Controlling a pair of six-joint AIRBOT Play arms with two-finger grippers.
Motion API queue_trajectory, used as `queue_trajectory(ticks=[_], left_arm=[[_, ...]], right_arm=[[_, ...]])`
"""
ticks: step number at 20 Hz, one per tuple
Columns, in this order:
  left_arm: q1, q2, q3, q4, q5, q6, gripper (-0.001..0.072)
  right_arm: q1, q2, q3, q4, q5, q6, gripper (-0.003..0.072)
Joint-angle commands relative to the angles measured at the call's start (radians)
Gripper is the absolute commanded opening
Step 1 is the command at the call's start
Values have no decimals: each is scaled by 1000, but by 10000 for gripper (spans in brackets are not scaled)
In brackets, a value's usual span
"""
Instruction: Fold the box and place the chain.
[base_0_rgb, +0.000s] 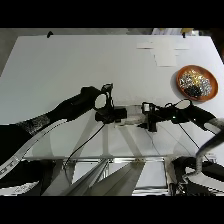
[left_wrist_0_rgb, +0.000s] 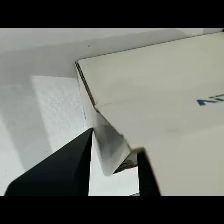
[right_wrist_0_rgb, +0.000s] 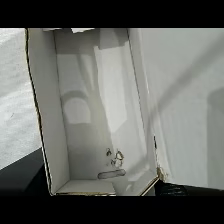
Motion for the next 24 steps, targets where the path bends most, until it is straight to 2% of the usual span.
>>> queue_trajectory(ticks=[1, 8, 20, 24], left_arm=[[-6, -9, 7, 66, -17, -73, 268], [-40, -129, 155, 181, -148, -105, 270], [-77, -164, 154, 217, -114, -234, 271], [-87, -164, 153, 234, -95, -379, 269]], right_arm=[[1, 1, -1, 1, 0, 2, 448], [1, 1, -1, 1, 0, 2, 448], [1, 1, -1, 1, 0, 2, 448], [1, 1, -1, 1, 0, 2, 448]])
